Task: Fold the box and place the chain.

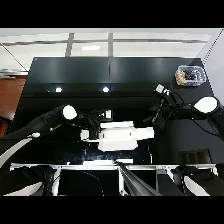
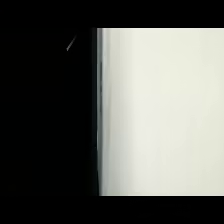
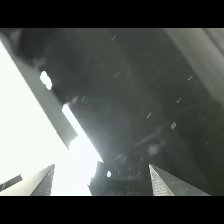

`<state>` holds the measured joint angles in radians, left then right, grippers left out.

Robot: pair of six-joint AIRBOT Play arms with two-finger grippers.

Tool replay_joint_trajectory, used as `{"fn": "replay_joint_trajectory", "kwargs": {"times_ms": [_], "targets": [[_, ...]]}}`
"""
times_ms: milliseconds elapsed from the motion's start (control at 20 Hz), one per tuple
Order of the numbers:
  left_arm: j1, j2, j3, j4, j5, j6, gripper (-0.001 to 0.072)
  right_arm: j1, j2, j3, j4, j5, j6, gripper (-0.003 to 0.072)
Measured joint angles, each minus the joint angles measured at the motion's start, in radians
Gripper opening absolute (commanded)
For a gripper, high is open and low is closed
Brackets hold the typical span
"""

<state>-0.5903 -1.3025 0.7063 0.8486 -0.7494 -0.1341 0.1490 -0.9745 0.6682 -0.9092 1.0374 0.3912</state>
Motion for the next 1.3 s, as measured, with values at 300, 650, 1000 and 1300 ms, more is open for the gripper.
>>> {"fn": "replay_joint_trajectory", "kwargs": {"times_ms": [300, 650, 1000, 1300], "targets": [[0.0, -0.003, 0.0, 0.003, 0.003, 0.003, 0.0026, 0.031, 0.0, -0.106, -0.045, 0.1, -0.01, 0.0714], [0.0, -0.003, 0.0, 0.006, 0.004, 0.003, 0.0026, 0.179, 0.0, -0.221, 0.001, 0.014, -0.109, 0.0714], [0.0, -0.003, 0.0, 0.006, 0.004, 0.003, 0.0027, 0.32, 0.0, -0.245, 0.021, -0.119, -0.218, 0.0712], [0.0, -0.003, 0.0, 0.006, -0.009, 0.004, 0.0027, 0.431, 0.0, -0.246, 0.023, -0.231, -0.254, 0.0712]]}}
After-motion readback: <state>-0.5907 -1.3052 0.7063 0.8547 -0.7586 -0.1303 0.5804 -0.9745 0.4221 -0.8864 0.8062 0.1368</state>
